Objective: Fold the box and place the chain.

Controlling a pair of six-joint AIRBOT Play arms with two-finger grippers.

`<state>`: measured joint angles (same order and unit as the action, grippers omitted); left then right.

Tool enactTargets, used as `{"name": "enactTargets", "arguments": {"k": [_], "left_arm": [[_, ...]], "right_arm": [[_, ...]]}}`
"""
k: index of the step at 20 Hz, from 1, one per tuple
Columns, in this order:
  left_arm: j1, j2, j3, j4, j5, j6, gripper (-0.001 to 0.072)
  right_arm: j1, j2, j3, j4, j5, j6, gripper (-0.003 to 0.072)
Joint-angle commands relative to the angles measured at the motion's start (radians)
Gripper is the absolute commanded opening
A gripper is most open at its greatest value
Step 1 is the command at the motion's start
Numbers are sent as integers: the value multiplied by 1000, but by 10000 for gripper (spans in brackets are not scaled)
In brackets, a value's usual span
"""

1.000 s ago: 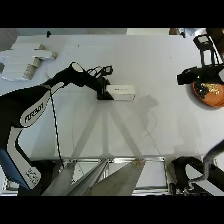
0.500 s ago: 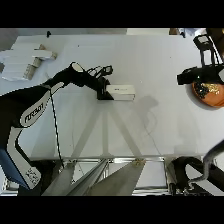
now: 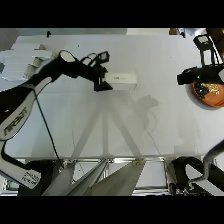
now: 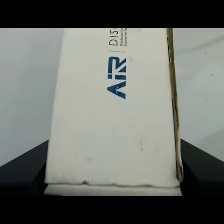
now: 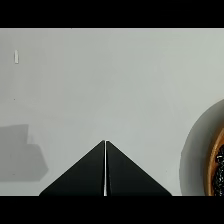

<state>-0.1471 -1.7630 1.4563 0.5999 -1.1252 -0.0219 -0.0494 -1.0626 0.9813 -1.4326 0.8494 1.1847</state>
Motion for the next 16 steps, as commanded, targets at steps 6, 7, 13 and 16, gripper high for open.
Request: {"name": "enactTargets", "arguments": {"k": [6,7,13,16], "left_arm": [[129,306,1,70,125,-301,533],[153,325,1,129,127,-341,533],[358,339,0,359,142,-595,533],[454,318,-5,359,177,-671,533]], "right_arm": [[0,0,1,0,0,0,11],[0,0,1,0,0,0,11],[-1,0,1,0,-1,0,11],[0,0,1,0,-1,0,11]]}}
